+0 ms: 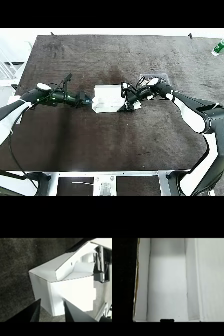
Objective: Fold the box and place the chain.
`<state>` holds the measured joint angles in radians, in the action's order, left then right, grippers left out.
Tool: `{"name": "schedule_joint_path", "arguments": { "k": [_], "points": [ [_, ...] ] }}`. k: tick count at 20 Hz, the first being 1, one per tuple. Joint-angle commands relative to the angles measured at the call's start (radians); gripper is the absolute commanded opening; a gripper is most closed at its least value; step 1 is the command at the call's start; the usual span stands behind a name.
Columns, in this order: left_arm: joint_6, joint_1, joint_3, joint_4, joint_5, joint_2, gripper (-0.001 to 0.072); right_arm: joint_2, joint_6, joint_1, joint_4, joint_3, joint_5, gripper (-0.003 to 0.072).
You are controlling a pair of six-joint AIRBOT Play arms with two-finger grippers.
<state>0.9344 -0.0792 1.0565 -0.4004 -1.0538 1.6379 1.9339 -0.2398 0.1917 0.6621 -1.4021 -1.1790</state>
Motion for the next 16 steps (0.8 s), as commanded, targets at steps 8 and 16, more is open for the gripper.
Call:
{"name": "schedule_joint_path", "arguments": {
  "k": [8,16],
  "points": [
    [0.036,-0.036,0.003,-0.048,0.054,-0.055,0.0355,0.000,0.000,0.000,0.000,-0.001,0.000,0.0434],
    [0.090,-0.081,0.003,-0.063,0.073,-0.063,0.0358,0.000,0.000,0.000,0.000,-0.001,0.000,0.0434]
  ]
}}
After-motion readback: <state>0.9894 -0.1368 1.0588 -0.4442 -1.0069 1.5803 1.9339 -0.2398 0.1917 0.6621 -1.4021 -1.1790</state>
